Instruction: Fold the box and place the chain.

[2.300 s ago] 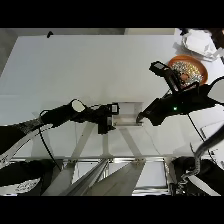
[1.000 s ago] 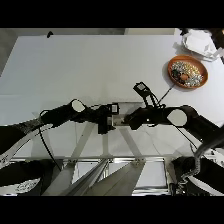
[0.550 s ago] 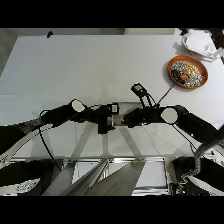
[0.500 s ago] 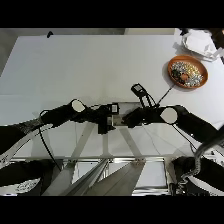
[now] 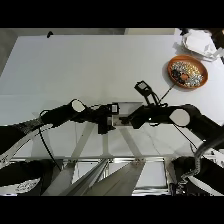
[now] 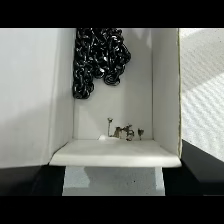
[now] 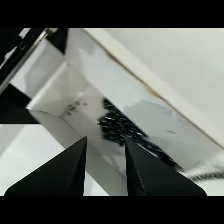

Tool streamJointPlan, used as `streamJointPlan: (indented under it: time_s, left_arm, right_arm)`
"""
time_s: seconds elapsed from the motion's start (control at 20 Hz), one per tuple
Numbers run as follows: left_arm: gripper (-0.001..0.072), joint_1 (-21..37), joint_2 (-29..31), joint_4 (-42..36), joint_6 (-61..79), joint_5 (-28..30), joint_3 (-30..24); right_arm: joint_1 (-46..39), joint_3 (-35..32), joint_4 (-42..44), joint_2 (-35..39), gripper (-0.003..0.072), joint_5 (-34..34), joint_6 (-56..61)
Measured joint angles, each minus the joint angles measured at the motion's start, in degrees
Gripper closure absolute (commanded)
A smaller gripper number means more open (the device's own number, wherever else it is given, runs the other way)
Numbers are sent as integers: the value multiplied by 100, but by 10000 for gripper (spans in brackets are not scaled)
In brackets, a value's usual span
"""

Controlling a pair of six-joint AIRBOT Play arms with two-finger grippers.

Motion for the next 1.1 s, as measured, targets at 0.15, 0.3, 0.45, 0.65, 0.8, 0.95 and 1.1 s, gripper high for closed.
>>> streamJointPlan:
  time_s: [0.15, 0.3, 0.45, 0.65, 0.8, 0.95, 1.1]
  left_arm:
    - [364, 0, 0, 0, 0, 0, 0]
    - [364, 0, 0, -2, 0, 0, 0]
    - [364, 0, 0, -2, 0, -2, 0]
    - [364, 0, 0, -2, 0, 0, 0]
    - [364, 0, 0, 0, 0, 0, 0]
    - [364, 0, 0, 0, 0, 0, 0]
    - [364, 0, 0, 0, 0, 0, 0]
  right_arm:
    - [-640, 15, -614, 472, 407, 450, 387]
    - [-1521, 20, -1027, 662, 408, 752, 553]
    - [-2352, 20, -1231, 579, 408, 837, 640]
    - [-2920, 26, -1320, -11, 369, 656, 675]
    - [-3047, 107, -1338, -614, 363, 529, 680]
    - [-3097, 330, -1318, -1075, 363, 468, 691]
    - [-3112, 710, -1314, -1502, 341, 678, 715]
